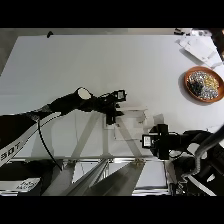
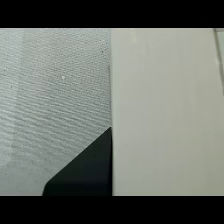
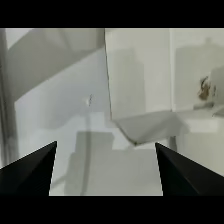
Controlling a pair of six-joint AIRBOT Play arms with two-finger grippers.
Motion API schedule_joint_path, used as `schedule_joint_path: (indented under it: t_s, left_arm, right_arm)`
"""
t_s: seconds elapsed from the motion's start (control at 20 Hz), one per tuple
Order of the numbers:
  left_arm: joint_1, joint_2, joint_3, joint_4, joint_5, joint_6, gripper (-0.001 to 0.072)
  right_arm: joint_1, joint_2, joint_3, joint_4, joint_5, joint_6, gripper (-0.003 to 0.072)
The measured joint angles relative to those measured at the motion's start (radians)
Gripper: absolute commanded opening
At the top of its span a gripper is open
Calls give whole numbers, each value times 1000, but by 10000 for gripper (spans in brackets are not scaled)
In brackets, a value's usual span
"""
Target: Fold the box and place the chain.
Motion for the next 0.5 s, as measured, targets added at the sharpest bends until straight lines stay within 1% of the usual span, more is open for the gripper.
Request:
schedule_joint_path:
  t_s: [0.1, 0.3, 0.4, 0.5]
  left_arm:
    - [0, 0, 0, 0, 0, 0, 11]
    - [0, 0, 0, 0, -1, 0, 11]
    - [0, 0, 0, 0, -1, 0, 11]
    - [0, 0, 0, 0, -2, 0, 11]
  right_arm:
    - [19, -8, -30, 14, -89, -25, 714]
    - [34, -66, -58, 27, -246, -47, 695]
    - [36, -87, -63, 31, -316, -52, 680]
    - [24, -97, -65, 34, -359, -55, 677]
